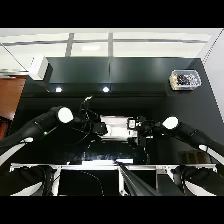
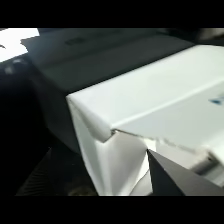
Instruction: Fold the box and place the chain.
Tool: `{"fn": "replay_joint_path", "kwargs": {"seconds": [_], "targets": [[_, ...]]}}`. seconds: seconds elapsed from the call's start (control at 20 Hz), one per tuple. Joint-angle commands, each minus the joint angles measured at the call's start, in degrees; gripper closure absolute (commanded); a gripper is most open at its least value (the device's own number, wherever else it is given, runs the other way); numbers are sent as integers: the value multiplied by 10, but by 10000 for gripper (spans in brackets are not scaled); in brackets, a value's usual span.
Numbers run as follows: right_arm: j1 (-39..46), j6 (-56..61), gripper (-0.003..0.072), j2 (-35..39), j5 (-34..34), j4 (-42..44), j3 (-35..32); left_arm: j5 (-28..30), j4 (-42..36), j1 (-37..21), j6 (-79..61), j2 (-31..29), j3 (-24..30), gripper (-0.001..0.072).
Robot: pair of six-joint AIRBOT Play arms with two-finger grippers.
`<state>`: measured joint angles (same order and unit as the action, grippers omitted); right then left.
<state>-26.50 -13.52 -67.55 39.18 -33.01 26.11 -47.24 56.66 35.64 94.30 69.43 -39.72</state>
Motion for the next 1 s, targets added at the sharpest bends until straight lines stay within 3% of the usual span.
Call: {"fn": "replay_joint_path", "kwargs": {"seconds": [0.0, 0.05, 0.1, 0.2, 0.4, 0.55, 0.65, 0.95], "targets": [[0, 0, 128, 0, 0, 0, 0, 1, 154, 60, 187, 5, -26, 33], [0, 0, 128, 0, 0, 0, 0, -9, 188, 73, 224, 10, -37, 38], [0, 0, 128, 0, 0, 0, 0, -24, 223, 84, 263, 16, -49, 133], [0, 0, 128, 0, 0, 0, 0, -52, 261, 97, 302, 26, -69, 207], [0, 0, 128, 0, 0, 0, 0, -103, 271, 106, 336, 54, -101, 207], [0, 0, 129, 0, 0, 0, 0, -98, 271, 119, 352, 71, -118, 207], [0, 0, 287, 0, 0, 0, 0, -93, 269, 123, 361, 77, -123, 207], [-1, 0, 289, 0, 0, 0, 0, -85, 268, 130, 378, 79, -123, 222]]}}
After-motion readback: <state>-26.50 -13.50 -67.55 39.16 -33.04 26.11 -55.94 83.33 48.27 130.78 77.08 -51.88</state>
